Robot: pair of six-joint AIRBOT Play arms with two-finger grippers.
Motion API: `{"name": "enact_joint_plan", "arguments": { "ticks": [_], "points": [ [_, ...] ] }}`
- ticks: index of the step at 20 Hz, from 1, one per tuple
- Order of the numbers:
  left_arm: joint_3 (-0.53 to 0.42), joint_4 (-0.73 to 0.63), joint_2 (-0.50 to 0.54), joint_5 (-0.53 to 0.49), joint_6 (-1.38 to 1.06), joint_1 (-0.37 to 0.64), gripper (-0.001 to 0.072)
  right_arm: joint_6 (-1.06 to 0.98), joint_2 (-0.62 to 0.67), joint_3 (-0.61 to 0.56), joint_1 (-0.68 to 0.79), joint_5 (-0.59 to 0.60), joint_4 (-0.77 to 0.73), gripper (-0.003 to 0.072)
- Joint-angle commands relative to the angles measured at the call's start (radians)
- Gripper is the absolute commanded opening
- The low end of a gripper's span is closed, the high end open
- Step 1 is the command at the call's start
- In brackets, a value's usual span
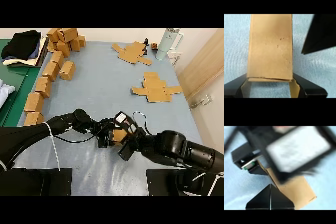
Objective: Fold the box.
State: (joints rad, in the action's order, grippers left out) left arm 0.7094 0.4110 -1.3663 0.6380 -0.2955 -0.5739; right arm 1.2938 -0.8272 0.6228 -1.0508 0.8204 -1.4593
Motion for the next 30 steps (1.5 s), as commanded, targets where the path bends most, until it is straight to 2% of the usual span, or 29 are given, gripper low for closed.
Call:
{"name": "enact_joint_plan", "arguments": {
  "ticks": [1,3,8,14,19,30],
  "points": [
    [0.000,0.000,0.000,0.000,0.000,0.000,0.0664,-0.002,0.008,0.004,0.133,-0.018,-0.211,0.0002],
    [0.000,0.000,0.000,-0.001,0.000,0.000,0.0663,0.002,0.014,0.004,0.222,-0.040,-0.326,0.0002],
    [0.000,0.000,0.000,-0.003,-0.001,0.000,0.0663,0.058,0.007,0.003,0.352,-0.023,-0.394,0.0001],
    [0.000,0.000,0.000,-0.002,-0.001,0.000,0.0663,0.148,-0.059,0.003,0.354,0.018,-0.503,0.0002],
    [0.000,0.000,0.000,-0.002,-0.001,0.000,0.0663,0.148,-0.059,0.003,0.354,0.055,-0.501,0.0002],
    [0.000,0.000,0.000,-0.002,0.000,0.000,0.0664,0.148,-0.061,-0.045,0.355,0.025,-0.486,0.0002]
  ]
}}
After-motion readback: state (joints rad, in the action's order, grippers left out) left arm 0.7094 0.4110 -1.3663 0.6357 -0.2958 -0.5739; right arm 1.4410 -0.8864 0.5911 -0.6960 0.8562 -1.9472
